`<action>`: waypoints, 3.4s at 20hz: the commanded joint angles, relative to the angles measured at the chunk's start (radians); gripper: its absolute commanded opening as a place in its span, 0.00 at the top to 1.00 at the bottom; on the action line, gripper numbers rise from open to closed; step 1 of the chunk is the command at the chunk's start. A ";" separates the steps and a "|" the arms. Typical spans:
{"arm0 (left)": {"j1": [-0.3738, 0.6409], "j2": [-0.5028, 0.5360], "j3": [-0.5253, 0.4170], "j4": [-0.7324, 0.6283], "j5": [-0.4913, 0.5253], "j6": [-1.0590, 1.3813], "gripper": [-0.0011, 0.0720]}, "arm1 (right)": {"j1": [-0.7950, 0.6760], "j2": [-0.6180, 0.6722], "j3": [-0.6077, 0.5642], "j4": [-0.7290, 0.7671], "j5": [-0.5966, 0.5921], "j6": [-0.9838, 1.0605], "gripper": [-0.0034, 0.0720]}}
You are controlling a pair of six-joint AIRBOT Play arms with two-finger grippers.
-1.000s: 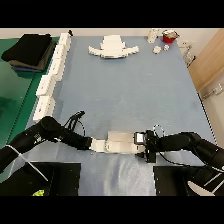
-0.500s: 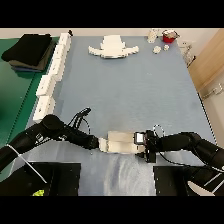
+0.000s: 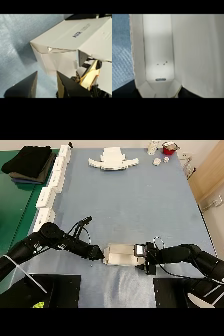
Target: Fold the box.
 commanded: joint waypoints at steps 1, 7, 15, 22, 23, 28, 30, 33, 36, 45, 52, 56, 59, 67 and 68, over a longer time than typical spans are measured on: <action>-0.004 0.001 0.003 -0.006 0.006 -0.005 0.48 | 0.000 0.000 0.000 0.000 0.000 0.000 0.21; -0.145 0.001 0.003 0.048 0.145 -0.157 0.48 | 0.000 0.000 0.000 0.001 0.000 0.000 0.21; -0.415 -0.040 0.134 0.526 0.293 -0.744 0.48 | 0.000 0.000 0.000 0.000 0.000 0.000 0.21; -0.591 -0.247 0.346 0.798 0.087 -1.106 0.48 | 0.000 0.000 0.000 0.000 0.000 0.000 0.21; -0.612 -0.282 0.377 0.841 0.058 -1.149 0.48 | 0.000 0.000 0.000 0.000 0.000 0.000 0.21; -0.676 -0.416 0.486 0.945 -0.044 -1.247 0.48 | 0.000 0.000 0.000 0.000 0.000 0.000 0.21; -0.697 -0.459 0.526 0.966 -0.067 -1.249 0.48 | 0.000 0.000 0.000 0.001 0.000 0.000 0.21; -0.728 -0.514 0.570 1.003 -0.113 -1.263 0.48 | 0.000 0.000 0.000 0.000 0.000 0.000 0.21; -0.744 -0.529 0.578 1.017 -0.126 -1.268 0.52 | 0.000 0.000 0.000 0.000 0.000 0.000 0.21; -0.744 -0.529 0.578 1.003 -0.092 -1.321 0.97 | 0.000 0.000 0.000 0.000 0.000 0.000 0.21; -0.757 -0.529 0.578 0.949 -0.090 -1.313 0.96 | 0.000 0.000 0.000 0.000 0.000 0.000 0.21; -0.764 -0.529 0.578 0.918 -0.072 -1.310 0.96 | 0.000 0.000 0.000 0.000 0.000 0.000 0.21; -0.763 -0.529 0.578 0.918 -0.076 -1.310 0.96 | 0.000 0.000 0.000 0.001 0.000 0.000 0.21; -0.763 -0.528 0.578 0.917 -0.078 -1.314 0.41 | 0.000 0.000 0.000 0.000 0.000 0.000 0.21; -0.763 -0.528 0.578 0.918 -0.084 -1.314 0.41 | 0.000 0.000 0.000 0.000 0.000 0.000 0.21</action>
